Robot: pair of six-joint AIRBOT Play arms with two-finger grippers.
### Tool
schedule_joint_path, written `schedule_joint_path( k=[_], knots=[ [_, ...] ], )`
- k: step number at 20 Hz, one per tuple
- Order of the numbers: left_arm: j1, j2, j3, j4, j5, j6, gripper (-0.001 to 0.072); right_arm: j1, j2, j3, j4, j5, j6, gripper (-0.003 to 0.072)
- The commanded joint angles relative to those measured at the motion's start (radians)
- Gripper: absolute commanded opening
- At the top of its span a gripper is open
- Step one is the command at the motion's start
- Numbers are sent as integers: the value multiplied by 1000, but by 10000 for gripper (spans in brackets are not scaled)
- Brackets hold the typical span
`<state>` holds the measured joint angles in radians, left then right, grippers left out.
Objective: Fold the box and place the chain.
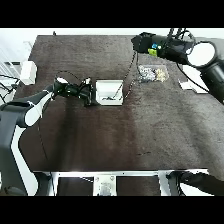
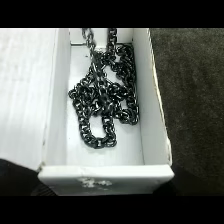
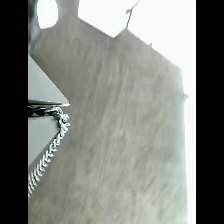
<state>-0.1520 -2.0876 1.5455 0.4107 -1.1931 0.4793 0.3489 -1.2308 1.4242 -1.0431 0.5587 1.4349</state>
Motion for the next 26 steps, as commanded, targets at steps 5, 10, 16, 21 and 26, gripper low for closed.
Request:
schedule_joint_path(
  k=[5,10,16,21,26],
  knots=[
    [0,0,0,0,0,0,408,116,66,0,-11,101,5,1],
    [0,0,0,0,0,0,408,154,67,-51,-80,115,92,2],
    [0,-1,0,0,0,0,408,157,63,-165,-75,69,134,2],
    [0,0,0,0,0,0,408,174,55,-211,-72,-49,144,2],
    [0,0,0,0,0,0,408,214,-53,-212,-19,-142,159,2]
  ],
)
